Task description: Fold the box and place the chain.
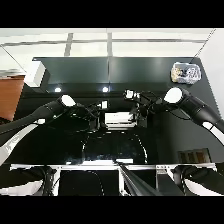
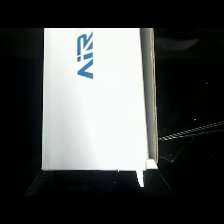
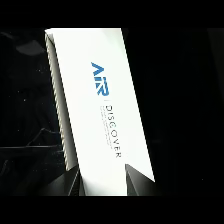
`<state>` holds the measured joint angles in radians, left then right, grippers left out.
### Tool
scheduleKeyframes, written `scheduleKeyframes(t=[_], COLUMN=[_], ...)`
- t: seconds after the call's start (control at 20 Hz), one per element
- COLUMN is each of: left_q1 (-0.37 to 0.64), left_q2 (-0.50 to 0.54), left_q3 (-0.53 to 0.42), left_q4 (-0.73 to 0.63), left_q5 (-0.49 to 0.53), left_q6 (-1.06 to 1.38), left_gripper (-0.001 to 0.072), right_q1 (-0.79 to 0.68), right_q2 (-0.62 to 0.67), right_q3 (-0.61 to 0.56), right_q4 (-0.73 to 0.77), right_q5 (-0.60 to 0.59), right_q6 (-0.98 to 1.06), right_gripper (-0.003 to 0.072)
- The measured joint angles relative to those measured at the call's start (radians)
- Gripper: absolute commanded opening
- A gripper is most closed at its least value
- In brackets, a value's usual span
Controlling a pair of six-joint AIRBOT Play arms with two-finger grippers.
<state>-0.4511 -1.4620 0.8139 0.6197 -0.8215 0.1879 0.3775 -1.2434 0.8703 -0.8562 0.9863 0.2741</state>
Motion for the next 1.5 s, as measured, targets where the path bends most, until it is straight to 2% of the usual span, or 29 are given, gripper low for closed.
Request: scheduleKeyframes(t=[0.2, 0.25, 1.05, 1.1, 1.15, 1.5], left_q1=[0.0, 0.0, 0.0, 0.0, 0.0, 0.0], left_q2=[0.0, 0.0, 0.0, 0.0, 0.0, 0.0], left_q3=[0.0, 0.0, 0.0, 0.0, 0.0, 0.0], left_q4=[0.0, 0.0, 0.0, 0.0, 0.0, 0.0], left_q5=[0.0, 0.0, 0.0, 0.0, 0.0, 0.0], left_q6=[0.0, 0.0, 0.0, 0.0, 0.0, -0.002], left_gripper=[0.0307, 0.0307, 0.0308, 0.0307, 0.0308, 0.0308], right_q1=[0.0, 0.0, 0.005, 0.006, 0.006, 0.006], right_q2=[0.0, 0.0, -0.008, -0.008, -0.009, 0.002], right_q3=[0.0, 0.0, 0.0, 0.0, 0.0, 0.0], right_q4=[-0.007, -0.008, -0.034, -0.037, -0.04, -0.069], right_q5=[0.004, 0.006, 0.026, 0.025, 0.025, 0.024], right_q6=[0.003, 0.003, 0.007, 0.007, 0.008, 0.04], right_gripper=[0.0318, 0.0389, 0.0381, 0.0408, 0.0495, 0.0491])
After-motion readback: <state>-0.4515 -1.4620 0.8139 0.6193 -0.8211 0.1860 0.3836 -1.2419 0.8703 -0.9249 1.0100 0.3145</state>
